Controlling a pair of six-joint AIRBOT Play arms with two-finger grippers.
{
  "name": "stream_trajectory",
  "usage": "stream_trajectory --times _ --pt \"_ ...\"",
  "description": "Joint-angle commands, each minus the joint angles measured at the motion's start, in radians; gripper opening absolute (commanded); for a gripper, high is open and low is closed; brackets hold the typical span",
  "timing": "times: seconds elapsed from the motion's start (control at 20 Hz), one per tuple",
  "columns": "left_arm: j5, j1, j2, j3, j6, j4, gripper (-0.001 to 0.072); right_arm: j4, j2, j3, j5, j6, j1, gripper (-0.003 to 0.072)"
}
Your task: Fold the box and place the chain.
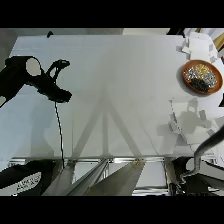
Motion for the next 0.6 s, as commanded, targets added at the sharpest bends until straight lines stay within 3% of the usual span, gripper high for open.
stream_trajectory --times 0.0,0.25,0.55 --pt "0.0 0.0 -0.001 0.0 0.0 0.0 0.001 -0.062 -0.139 0.072 0.027 -0.092 -0.055 0.055" --pt "0.0 0.0 -0.001 0.0 0.0 0.0 0.001 -0.115 -0.247 0.075 0.036 -0.253 -0.068 0.0546" --pt "0.0 0.0 -0.001 0.0 0.0 0.0 0.001 -0.144 -0.279 0.074 0.08 -0.273 -0.082 0.051"
